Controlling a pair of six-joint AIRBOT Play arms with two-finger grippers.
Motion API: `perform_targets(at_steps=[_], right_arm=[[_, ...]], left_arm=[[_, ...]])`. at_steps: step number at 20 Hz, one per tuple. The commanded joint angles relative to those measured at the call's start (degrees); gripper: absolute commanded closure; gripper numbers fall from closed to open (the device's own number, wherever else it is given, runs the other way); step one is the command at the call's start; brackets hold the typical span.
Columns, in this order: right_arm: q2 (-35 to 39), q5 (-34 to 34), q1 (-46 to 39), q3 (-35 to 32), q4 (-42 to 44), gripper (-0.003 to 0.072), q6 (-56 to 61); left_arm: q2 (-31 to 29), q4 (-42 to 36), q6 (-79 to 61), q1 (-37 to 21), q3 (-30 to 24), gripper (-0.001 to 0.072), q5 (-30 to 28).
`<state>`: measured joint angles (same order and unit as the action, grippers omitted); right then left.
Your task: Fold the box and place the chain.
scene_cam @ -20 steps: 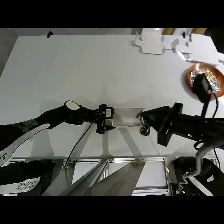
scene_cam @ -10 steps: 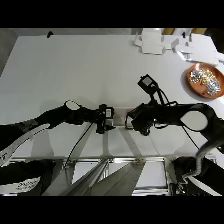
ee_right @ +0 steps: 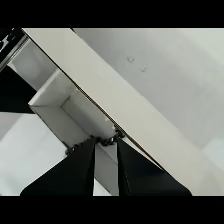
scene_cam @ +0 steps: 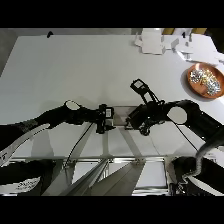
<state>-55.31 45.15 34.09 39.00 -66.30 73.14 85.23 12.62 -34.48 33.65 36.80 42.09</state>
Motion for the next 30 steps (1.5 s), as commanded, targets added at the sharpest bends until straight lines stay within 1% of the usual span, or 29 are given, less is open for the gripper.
perform_targets(at_steps=[1, 4, 5, 6, 8, 10, 12, 15, 17, 20, 22, 23, 30], right_arm=[[3.63, 3.74, 0.07, 0.07, -0.07, 0.0527, 0.59], [5.53, 11.26, 0.68, -0.07, -0.17, 0.0526, 3.21], [5.53, 12.98, 1.99, -0.37, -0.52, 0.0526, 4.24], [5.53, 13.16, 3.89, -0.9, -0.55, 0.0526, 5.2], [5.46, 9.66, 8.9, -2.51, -0.68, 0.0527, 8.39], [4.61, 3.17, 12.24, -4.04, -1.99, 0.0527, 14.19], [2.23, -2.84, 12.61, -4.24, -4.33, 0.0525, 18.69], [-1.92, -8.76, 12.61, -4.22, -6.32, 0.0525, 19.06], [-3.82, -9.84, 12.57, -4.17, -8.39, 0.051, 20.04], [-4.22, -9.53, 11.45, -4.17, -8.96, 0.0506, 20.0], [-4.22, -8.72, 10.08, -3.96, -9.18, 0.0503, 19.98], [-4.24, -8.13, 9.81, -3.89, -9.18, 0.0486, 19.82], [-4.24, -4.17, 10.14, -3.89, -7.67, 0.0478, 19.82]], left_arm=[[-0.04, 0.0, -0.02, 0.0, 0.0, 0.0577, 0.0], [-0.04, 0.02, -0.02, 0.0, 0.0, 0.0577, 0.0], [-0.04, 0.0, -0.02, 0.0, 0.0, 0.0577, 0.02], [-0.04, 0.0, -0.02, 0.0, 0.0, 0.0577, 0.02], [-0.04, 0.02, -0.02, 0.0, 0.0, 0.0577, 0.02], [-0.04, 0.02, -0.02, 0.0, 0.0, 0.0577, 0.02], [-0.04, 0.02, -0.02, 0.0, 0.0, 0.0577, 0.02], [-0.04, 0.02, -0.02, 0.0, 0.0, 0.0577, 0.04], [-0.04, 0.02, -0.02, 0.0, 0.0, 0.0577, 0.07], [-0.04, 0.02, -0.02, 0.0, 0.0, 0.0577, 0.11], [-0.04, 0.02, -0.02, 0.0, 0.0, 0.0577, 0.11], [-0.04, 0.0, -0.02, 0.0, 0.0, 0.0577, 0.13], [-0.07, 0.02, -0.02, 0.0, 0.0, 0.0577, 0.13]])
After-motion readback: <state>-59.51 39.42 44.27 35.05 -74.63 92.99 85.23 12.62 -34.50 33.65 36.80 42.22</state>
